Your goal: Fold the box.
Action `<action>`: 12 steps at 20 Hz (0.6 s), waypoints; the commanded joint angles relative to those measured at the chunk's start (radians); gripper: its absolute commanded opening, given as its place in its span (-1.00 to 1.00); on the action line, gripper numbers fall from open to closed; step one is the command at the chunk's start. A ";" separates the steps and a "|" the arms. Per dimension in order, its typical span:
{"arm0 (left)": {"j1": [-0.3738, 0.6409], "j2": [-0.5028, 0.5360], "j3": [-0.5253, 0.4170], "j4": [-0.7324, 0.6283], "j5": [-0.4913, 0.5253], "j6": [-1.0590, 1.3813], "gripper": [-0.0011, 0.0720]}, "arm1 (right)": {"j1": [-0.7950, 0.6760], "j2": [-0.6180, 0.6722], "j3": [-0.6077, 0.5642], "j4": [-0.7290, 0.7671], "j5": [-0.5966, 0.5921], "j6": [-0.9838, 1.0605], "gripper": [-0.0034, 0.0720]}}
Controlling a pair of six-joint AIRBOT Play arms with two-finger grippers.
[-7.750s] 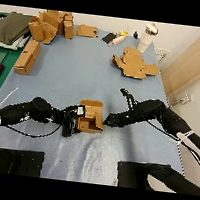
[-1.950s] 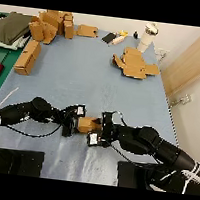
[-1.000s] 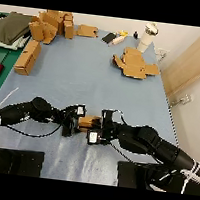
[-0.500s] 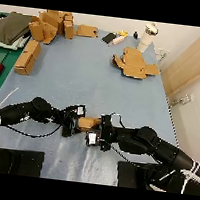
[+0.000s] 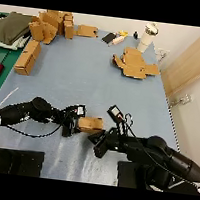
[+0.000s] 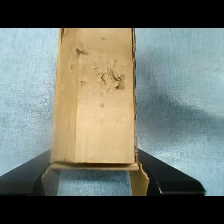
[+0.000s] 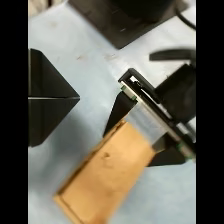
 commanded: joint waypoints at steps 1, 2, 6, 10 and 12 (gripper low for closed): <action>-0.001 0.000 0.000 0.000 0.000 0.000 -0.06 | 0.027 -0.012 -0.088 0.071 0.290 0.461 -0.90; -0.001 0.000 0.000 0.000 0.000 0.000 -0.06 | 0.027 -0.041 -0.087 0.072 0.381 0.466 -0.91; -0.001 0.000 0.000 0.000 0.000 0.000 -0.06 | 0.027 -0.139 -0.087 0.060 0.521 0.612 -0.90; -0.001 0.000 0.001 0.000 0.000 0.000 -0.06 | 0.027 -0.200 -0.087 0.053 0.490 0.620 -0.91; -0.001 0.000 0.001 0.000 0.000 0.000 -0.06 | 0.027 -0.216 -0.087 0.053 0.472 0.620 -0.90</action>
